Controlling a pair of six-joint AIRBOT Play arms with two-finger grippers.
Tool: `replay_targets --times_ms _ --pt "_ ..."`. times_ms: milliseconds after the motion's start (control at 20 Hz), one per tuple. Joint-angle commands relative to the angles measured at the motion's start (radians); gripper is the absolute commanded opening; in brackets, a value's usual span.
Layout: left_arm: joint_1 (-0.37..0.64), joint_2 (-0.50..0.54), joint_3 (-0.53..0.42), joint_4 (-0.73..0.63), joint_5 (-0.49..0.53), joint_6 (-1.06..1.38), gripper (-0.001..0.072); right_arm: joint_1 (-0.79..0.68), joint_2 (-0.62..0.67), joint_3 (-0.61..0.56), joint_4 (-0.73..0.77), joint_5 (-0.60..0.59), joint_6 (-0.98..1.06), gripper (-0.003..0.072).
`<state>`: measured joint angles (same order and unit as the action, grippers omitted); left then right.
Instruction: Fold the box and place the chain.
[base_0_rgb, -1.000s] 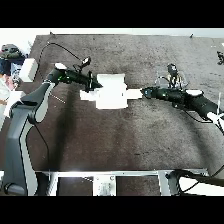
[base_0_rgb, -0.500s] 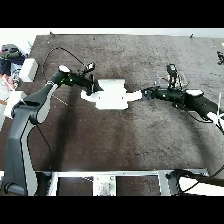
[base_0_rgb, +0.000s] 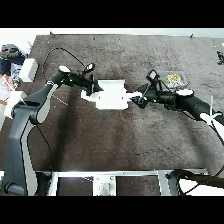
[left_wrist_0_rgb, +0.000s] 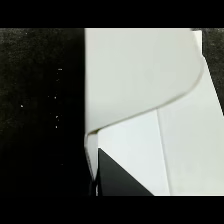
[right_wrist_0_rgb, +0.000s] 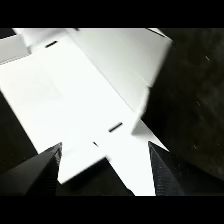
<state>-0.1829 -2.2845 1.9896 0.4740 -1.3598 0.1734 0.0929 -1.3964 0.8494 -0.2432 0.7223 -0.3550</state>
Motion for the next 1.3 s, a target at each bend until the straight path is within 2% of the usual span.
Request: replay_targets --times_ms 0,100,300,650,1050,1250 --pt "0.000 -0.001 0.000 0.003 -0.011 0.000 0.0012 0.067 -0.027 0.000 -0.001 0.004 -0.191 0.0615" --pt "0.000 -0.001 0.000 0.001 -0.010 0.000 0.0012 0.088 -0.073 0.001 -0.032 0.021 -0.255 0.0615" --pt "0.000 -0.001 0.000 -0.010 -0.009 0.000 0.0013 0.109 -0.124 0.013 -0.150 0.033 -0.259 0.0615" --pt "0.000 -0.001 0.000 -0.010 -0.009 0.000 0.0012 0.168 -0.140 0.047 -0.382 -0.097 -0.138 0.0603" --pt "0.000 -0.001 0.000 -0.010 -0.009 0.000 0.0012 0.174 -0.180 0.118 -0.352 -0.209 -0.092 0.0585" --pt "0.000 -0.001 0.000 -0.010 -0.009 0.000 0.0012 0.156 -0.139 0.166 -0.351 -0.175 -0.033 0.0586"
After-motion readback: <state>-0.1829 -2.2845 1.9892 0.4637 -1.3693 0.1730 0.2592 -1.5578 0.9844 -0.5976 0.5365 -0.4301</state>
